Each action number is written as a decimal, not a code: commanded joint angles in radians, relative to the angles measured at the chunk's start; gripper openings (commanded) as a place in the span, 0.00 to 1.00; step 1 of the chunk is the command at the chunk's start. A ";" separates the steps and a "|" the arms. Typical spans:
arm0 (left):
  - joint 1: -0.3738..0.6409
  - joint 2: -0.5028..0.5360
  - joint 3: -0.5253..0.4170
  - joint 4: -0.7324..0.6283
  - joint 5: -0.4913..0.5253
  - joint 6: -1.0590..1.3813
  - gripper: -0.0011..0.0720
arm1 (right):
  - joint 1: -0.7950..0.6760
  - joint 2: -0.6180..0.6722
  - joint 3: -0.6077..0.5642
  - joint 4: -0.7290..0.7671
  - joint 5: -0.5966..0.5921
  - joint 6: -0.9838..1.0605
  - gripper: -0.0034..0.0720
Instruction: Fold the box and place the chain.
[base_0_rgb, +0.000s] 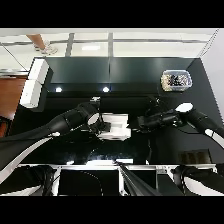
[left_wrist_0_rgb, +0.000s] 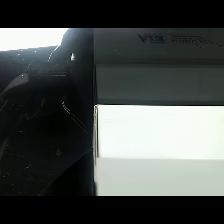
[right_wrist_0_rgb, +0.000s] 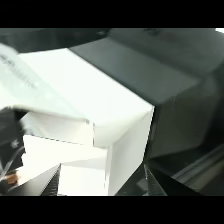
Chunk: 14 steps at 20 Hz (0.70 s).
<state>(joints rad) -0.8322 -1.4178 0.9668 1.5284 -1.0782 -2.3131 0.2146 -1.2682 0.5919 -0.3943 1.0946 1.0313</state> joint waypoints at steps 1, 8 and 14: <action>0.001 0.000 0.000 0.001 0.000 0.001 0.06 | 0.130 0.000 0.049 -0.084 -0.136 0.144 0.83; 0.001 0.000 0.000 0.000 0.000 0.001 0.06 | 0.335 0.000 0.154 -0.412 -0.292 0.583 0.77; 0.001 0.000 0.000 0.000 0.000 0.001 0.06 | 0.474 0.000 0.246 -0.825 -0.224 1.023 0.70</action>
